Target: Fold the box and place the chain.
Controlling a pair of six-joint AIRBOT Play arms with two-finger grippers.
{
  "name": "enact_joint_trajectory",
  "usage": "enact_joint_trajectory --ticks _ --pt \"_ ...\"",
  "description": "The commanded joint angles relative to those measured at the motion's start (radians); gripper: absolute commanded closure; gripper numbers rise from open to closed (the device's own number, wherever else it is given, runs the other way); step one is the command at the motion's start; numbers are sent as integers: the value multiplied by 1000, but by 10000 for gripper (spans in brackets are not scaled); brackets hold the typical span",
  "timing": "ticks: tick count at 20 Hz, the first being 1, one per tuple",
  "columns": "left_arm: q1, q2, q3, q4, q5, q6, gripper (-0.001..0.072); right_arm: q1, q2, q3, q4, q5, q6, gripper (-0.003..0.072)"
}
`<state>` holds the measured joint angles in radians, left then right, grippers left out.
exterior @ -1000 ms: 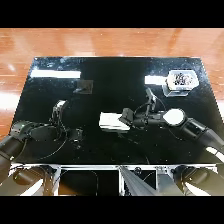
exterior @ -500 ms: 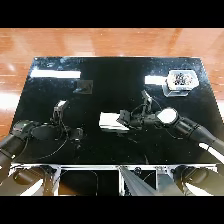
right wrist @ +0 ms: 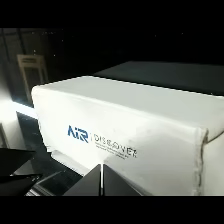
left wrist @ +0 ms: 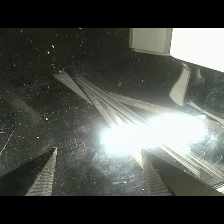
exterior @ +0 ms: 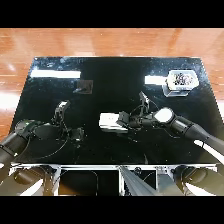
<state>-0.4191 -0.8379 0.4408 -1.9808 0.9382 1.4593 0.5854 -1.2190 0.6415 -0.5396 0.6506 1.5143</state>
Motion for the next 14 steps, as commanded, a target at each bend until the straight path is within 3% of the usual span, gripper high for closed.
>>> enact_joint_trajectory --ticks 1,14 --pt "0 -2 0 -7 0 0 84 3 -7 -1 -23 6 -5 651" --pt "0 -2 5 -21 2 16 85 2 -19 -1 -44 33 -5 651"
